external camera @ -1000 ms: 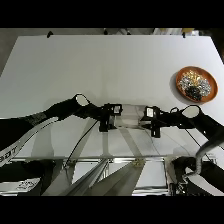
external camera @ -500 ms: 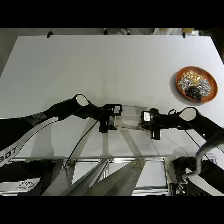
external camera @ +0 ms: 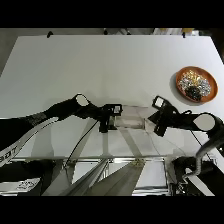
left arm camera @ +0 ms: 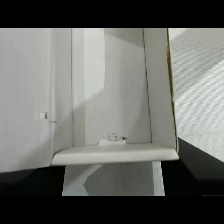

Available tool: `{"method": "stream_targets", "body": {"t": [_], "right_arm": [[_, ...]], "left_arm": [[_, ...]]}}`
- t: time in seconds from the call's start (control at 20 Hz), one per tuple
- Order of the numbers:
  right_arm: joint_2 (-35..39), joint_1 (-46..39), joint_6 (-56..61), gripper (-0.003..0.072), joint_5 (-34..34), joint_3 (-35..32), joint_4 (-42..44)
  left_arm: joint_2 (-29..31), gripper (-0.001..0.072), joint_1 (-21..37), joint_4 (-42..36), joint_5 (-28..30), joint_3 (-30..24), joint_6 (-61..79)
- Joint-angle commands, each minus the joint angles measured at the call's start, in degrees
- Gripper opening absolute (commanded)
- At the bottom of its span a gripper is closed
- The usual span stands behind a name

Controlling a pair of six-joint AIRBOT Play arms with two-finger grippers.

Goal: Fold the box and place the chain.

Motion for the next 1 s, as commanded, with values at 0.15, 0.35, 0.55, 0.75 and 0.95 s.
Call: {"method": "stream_targets", "body": {"t": [0.15, 0.35, 0.55, 0.75, 0.95], "right_arm": [[2.2, -13.5, 31.2, 0.0015, -4.0, 0.0, -6.6], [-2.4, -15.1, 45.4, 0.0015, 0.2, 0.0, -14.9], [-7.6, -15.0, 46.6, 0.0015, 5.7, 0.0, -10.2], [-12.1, -15.0, 45.2, 0.0015, 8.8, -0.7, -5.0], [-15.0, -15.0, 42.6, 0.0015, 10.0, -1.2, -0.5]], "left_arm": [[0.0, 0.0256, 0.0, 0.0, 0.0, 0.0, 0.0], [0.0, 0.0256, 0.0, 0.0, 0.0, 0.0, 0.0], [0.0, 0.0256, 0.0, 0.0, 0.0, 0.0, 0.0], [0.0, 0.0256, 0.0, 0.0, 0.0, 0.0, 0.0], [0.0, 0.0256, 0.0, 0.0, 0.0, 0.0, 0.0]]}}
